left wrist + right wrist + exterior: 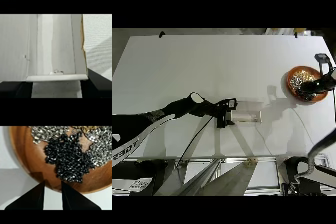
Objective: Fold the box and place the chain.
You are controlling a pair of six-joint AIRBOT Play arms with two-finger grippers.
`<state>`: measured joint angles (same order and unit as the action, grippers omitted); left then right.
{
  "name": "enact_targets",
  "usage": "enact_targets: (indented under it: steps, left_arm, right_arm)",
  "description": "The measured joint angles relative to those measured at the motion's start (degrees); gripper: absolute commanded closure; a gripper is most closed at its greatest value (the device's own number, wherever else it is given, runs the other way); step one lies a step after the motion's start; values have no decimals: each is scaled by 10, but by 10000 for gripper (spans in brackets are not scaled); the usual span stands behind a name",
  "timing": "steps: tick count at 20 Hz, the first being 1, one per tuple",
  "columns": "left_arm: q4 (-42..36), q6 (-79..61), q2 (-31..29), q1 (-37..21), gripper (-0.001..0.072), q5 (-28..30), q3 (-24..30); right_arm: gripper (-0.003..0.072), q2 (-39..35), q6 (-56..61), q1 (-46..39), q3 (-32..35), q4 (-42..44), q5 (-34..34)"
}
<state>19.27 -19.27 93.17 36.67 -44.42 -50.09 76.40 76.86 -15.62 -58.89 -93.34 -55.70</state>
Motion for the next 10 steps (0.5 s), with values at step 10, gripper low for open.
enact_targets:
  steps: [10]
  left_arm:
    - [0, 0, 0, 0, 437, 0, 0]
  right_arm:
    - [441, 51, -8, -16, 0, -33, 37]
